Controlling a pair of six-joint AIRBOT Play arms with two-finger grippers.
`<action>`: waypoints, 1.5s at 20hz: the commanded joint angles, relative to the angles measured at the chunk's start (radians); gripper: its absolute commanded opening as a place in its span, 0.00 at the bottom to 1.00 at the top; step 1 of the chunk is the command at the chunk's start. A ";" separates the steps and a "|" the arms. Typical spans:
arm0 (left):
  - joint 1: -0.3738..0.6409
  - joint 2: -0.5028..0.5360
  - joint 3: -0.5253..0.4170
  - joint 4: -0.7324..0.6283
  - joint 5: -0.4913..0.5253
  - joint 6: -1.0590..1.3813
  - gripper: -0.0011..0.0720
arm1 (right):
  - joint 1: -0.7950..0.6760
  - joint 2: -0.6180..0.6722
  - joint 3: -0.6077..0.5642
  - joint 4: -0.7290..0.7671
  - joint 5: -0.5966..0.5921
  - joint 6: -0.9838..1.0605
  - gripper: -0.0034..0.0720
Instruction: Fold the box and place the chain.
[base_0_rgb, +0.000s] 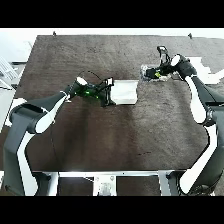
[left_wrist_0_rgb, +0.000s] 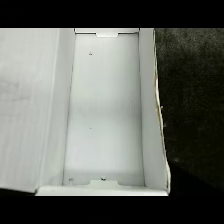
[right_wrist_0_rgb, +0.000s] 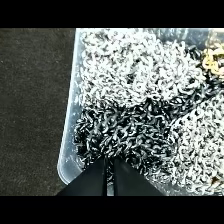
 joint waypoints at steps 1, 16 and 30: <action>0.000 0.000 0.001 0.000 0.000 0.000 0.58 | -0.006 0.021 0.008 0.001 0.006 -0.001 0.06; 0.000 0.000 0.001 0.000 0.000 0.000 0.58 | 0.166 0.737 0.008 -0.289 0.058 0.010 0.06; 0.000 0.000 0.001 -0.003 0.000 -0.001 0.58 | 0.448 0.983 -0.074 -0.415 0.196 0.064 0.06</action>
